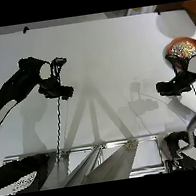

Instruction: Fold the box and place the chain.

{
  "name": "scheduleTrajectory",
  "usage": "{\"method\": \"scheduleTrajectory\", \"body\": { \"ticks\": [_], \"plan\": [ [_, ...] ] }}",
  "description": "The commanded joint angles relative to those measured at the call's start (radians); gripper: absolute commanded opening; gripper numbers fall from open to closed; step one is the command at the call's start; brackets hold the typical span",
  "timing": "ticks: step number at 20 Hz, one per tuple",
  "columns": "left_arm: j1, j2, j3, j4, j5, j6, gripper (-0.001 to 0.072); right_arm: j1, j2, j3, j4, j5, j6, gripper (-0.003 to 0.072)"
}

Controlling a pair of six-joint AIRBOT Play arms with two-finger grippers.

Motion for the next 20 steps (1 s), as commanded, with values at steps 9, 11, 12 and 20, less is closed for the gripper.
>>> {"method": "scheduleTrajectory", "body": {
  "ticks": [9,11,12,20],
  "plan": [
    [0.001,0.000,0.000,0.000,0.000,0.000,0.0475,0.000,0.001,0.000,0.000,0.000,0.000,0.0180],
    [0.001,0.000,0.000,0.000,0.000,0.000,0.0475,0.000,0.001,0.000,-0.007,-0.018,0.000,0.0180],
    [0.001,0.000,0.000,0.000,0.000,0.000,0.0475,0.000,0.001,0.000,-0.007,-0.027,0.000,0.0180],
    [0.001,0.000,0.000,0.000,0.000,0.000,0.0475,-0.001,0.001,0.008,-0.131,-0.078,-0.008,0.0016]
  ]
}}
